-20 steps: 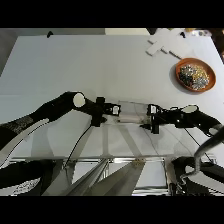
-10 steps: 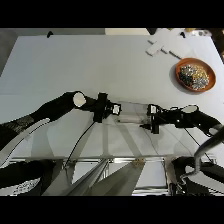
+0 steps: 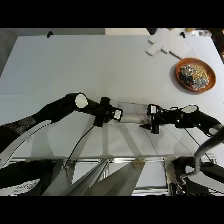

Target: Fold the box and place the chain.

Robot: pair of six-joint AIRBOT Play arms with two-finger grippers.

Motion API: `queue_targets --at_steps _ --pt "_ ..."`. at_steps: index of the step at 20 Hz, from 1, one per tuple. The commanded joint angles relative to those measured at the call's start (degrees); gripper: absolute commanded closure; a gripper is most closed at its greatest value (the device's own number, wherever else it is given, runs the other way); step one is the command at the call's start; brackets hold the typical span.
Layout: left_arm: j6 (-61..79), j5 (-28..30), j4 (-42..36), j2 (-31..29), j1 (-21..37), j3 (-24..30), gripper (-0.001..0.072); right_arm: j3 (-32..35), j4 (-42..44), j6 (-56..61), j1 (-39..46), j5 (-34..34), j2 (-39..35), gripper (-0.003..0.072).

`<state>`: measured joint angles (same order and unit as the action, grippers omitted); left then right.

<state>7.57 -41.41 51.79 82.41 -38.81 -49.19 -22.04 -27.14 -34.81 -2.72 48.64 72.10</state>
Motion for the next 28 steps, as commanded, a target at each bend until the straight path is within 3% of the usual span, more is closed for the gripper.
queue_targets --at_steps 1,8,10,28 --pt "0.2 -0.5 -1.3 0.7 -1.3 0.0 0.0399 0.0 0.0 0.0 0.0 0.0 0.0 0.0371" --pt "0.2 3.6 -6.1 1.0 -2.0 0.0 0.0405 0.0 0.0 0.0 0.0 0.0 0.0 0.0371" --pt "0.1 3.7 -6.4 1.0 -2.0 0.0 0.0503 0.0 0.0 0.0 0.0 0.0 0.0 0.0371" --pt "0.1 6.8 -11.1 1.0 -4.3 0.0 0.0506 0.0 0.0 0.0 0.0 0.0 0.0 0.0371"
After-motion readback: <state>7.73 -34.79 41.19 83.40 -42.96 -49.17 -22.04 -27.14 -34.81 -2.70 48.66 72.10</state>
